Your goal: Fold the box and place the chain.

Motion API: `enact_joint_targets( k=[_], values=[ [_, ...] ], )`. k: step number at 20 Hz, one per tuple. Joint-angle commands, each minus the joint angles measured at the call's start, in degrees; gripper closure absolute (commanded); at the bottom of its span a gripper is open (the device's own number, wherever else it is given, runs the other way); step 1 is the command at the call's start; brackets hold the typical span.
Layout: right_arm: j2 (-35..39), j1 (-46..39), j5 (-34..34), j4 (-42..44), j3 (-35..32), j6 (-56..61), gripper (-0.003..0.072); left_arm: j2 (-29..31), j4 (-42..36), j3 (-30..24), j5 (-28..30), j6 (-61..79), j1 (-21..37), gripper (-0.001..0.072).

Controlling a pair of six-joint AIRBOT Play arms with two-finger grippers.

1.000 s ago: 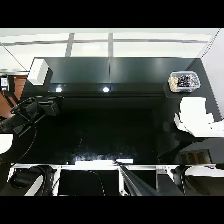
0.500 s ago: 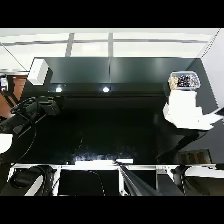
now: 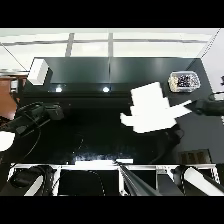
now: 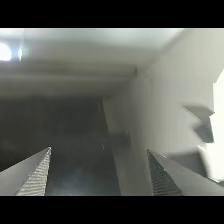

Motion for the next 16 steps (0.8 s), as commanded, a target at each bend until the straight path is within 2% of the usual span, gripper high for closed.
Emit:
enact_joint_targets(
  k=[1, 4, 6, 10, 12, 16],
  values=[
    [12.31, 10.82, -10.67, 15.61, -14.93, -4.74, 0.0675, -5.33, -6.99, 0.00, -2.54, 6.08, -2.23, 0.0003],
    [14.78, 21.18, -18.40, 18.64, -20.92, -5.03, 0.0675, -15.50, -16.33, 1.11, -1.53, 12.22, -4.66, 0.0006],
    [14.78, 26.82, -21.84, 18.23, -21.97, -4.98, 0.0674, -24.61, -21.59, 3.93, -4.46, 15.85, -4.07, 0.0006],
    [14.78, 31.76, -22.75, 18.36, -21.97, -4.94, 0.0675, -42.40, -42.86, 12.00, -18.84, 40.04, -0.02, 0.0016],
    [14.78, 32.22, -22.71, 18.34, -21.97, -4.48, 0.0675, -49.24, -44.96, 15.78, -23.98, 43.30, 0.68, 0.0013],
    [14.78, 32.22, -22.73, 18.34, -21.97, -4.04, 0.0675, -58.40, -44.19, 21.31, -27.63, 43.45, -0.52, 0.0012]
  ],
)
